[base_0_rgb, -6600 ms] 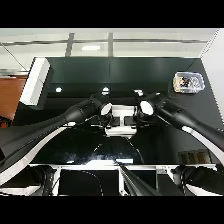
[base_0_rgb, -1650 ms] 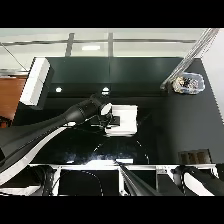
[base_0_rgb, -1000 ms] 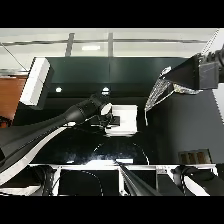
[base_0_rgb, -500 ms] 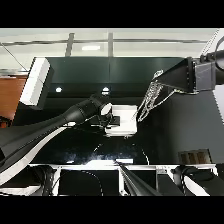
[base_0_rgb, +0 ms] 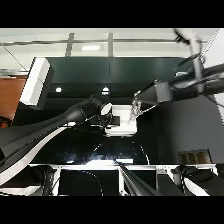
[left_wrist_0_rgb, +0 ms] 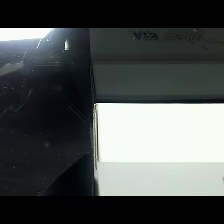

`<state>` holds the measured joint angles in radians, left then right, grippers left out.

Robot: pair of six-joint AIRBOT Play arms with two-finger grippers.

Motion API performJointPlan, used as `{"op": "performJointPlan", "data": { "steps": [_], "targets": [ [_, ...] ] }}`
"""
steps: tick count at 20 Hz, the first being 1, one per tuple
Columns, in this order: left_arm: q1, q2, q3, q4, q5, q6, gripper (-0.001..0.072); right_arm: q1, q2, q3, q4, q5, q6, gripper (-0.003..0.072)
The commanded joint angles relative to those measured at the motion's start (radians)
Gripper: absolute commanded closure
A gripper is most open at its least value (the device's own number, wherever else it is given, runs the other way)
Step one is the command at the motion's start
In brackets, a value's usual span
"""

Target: Fold the box and place the chain.

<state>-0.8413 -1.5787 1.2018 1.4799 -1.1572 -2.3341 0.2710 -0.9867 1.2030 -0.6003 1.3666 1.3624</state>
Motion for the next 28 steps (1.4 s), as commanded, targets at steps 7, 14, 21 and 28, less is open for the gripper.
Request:
{"op": "performJointPlan", "data": {
  "steps": [7, 14, 21, 28],
  "targets": [
    [0.0, 0.0, 0.0, 0.0, 0.0, 0.0, 0.0682, 0.076, -0.001, -0.299, -0.077, -0.227, 0.042, 0.068],
    [0.0, 0.0, 0.0, 0.0, 0.0, 0.0, 0.0682, 0.097, -0.002, -0.403, -0.108, -0.343, 0.078, 0.0615],
    [0.0, 0.0, 0.0, 0.0, 0.0, 0.0, 0.0682, -0.233, 0.047, -0.408, -0.42, -0.271, 0.08, 0.0296],
    [0.001, 0.0, 0.0, 0.0, 0.0, 0.0, 0.0682, -0.347, -0.098, -0.504, -0.748, -0.847, 0.449, -0.0034]
  ]
}}
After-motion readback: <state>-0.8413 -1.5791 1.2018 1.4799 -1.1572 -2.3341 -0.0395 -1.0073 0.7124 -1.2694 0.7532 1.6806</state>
